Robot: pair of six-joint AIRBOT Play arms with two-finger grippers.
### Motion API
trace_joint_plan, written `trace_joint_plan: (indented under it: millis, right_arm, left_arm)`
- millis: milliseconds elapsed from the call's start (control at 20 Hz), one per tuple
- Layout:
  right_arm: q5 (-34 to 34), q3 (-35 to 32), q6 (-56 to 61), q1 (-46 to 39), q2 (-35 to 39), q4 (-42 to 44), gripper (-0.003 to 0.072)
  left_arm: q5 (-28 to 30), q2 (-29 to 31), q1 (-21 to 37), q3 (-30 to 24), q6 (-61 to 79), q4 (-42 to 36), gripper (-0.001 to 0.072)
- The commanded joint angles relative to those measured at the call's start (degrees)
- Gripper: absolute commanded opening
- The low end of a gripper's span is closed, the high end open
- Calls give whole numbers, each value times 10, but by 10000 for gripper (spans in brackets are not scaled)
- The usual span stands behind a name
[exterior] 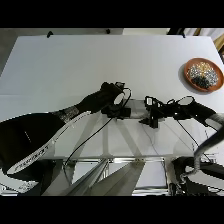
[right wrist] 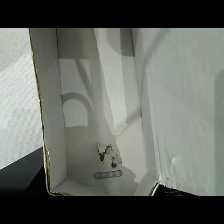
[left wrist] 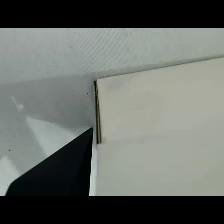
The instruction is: Fold the box and place the chain.
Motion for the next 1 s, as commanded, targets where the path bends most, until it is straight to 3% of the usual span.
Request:
trace_joint_plan:
  millis: [0, 150, 200, 350, 400, 950]
  right_arm:
    - [0, 0, 2, 0, 0, 1, 451]
    - [0, 0, 2, 0, 0, 1, 451]
    - [0, 0, 2, 0, 0, 2, 451]
    - [0, 0, 2, 0, 0, 2, 451]
    - [0, 0, 2, 0, 0, 1, 451]
    - [0, 0, 2, 0, 0, 2, 451]
  left_arm:
    - [-4, 2, -1, 0, -1, 0, 294]
    - [-4, 2, -1, 0, -1, 0, 280]
    - [-4, 2, -1, 0, -1, 0, 242]
    - [0, 1, -1, 0, -2, 0, 27]
    - [2, 1, -1, 0, -2, 0, 9]
    - [-5, 26, 12, 0, 0, -16, 16]
